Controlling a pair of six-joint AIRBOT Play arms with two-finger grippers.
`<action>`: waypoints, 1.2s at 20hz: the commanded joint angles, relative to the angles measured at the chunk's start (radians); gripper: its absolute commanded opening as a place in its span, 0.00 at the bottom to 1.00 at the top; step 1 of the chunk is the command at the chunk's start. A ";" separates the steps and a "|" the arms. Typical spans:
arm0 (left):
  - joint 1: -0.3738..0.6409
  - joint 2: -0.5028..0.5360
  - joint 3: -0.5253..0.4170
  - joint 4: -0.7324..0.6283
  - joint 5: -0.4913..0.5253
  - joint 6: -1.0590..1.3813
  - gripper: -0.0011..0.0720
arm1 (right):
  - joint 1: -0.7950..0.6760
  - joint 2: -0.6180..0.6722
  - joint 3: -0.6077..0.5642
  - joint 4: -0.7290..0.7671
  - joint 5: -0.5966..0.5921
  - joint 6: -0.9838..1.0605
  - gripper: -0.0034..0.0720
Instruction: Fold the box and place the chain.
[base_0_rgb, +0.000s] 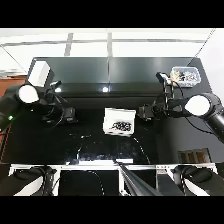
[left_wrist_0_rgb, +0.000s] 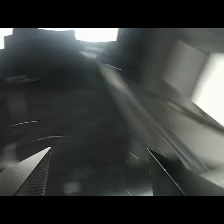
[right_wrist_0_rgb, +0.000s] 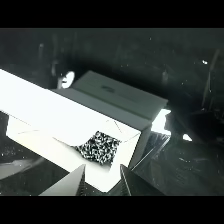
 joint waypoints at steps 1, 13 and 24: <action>0.126 0.023 -0.140 -0.475 0.030 0.761 0.98 | 0.000 0.000 0.001 -0.014 -0.017 0.000 0.40; -0.190 -0.102 -0.183 -0.496 0.412 1.773 0.99 | 0.000 0.000 0.001 -0.050 -0.023 0.001 0.40; -0.211 -0.261 -0.146 -0.647 0.410 1.826 0.99 | 0.000 0.000 0.001 -0.050 -0.023 0.000 0.40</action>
